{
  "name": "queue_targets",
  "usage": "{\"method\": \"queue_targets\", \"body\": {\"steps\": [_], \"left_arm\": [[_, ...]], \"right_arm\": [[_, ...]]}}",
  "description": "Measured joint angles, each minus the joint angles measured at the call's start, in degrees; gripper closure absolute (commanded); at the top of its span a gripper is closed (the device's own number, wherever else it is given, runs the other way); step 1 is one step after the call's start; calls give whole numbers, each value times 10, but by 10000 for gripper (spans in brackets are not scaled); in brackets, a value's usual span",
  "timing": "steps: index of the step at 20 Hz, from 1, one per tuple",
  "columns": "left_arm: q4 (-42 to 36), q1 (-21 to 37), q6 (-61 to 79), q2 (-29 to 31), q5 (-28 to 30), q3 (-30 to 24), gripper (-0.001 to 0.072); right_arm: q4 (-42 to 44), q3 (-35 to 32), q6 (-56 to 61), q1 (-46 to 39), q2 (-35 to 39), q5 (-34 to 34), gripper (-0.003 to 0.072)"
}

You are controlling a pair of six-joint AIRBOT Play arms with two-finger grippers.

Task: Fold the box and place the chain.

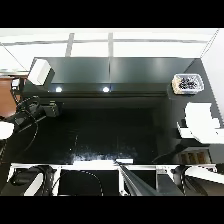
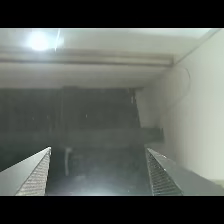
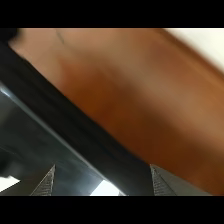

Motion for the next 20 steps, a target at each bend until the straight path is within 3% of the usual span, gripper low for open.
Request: {"method": "queue_targets", "body": {"steps": [5,6,7,8,10,11,12,13,14,20], "left_arm": [[1,-6,2,-23,-17,0,2],[2,-9,2,-27,-20,0,2],[2,-13,2,-30,-21,0,2],[2,-15,2,-32,-23,0,2],[2,-18,2,-35,-24,0,2],[2,-19,2,-36,-25,0,2],[2,-19,2,-37,-25,0,3],[2,-20,2,-38,-26,0,3],[2,-20,2,-38,-26,0,3],[2,-21,2,-38,-26,0,3]], "right_arm": [[5,21,-157,-47,-55,127,0],[9,23,-186,-50,-60,141,45],[9,23,-209,-53,-64,152,134],[8,24,-229,-54,-66,160,134],[5,25,-263,-56,-69,172,286],[0,26,-278,-57,-70,179,455],[-3,26,-289,-58,-71,179,505],[-3,26,-299,-58,-71,183,509],[-5,26,-306,-58,-71,184,656],[39,26,-328,-57,-72,222,675]]}}
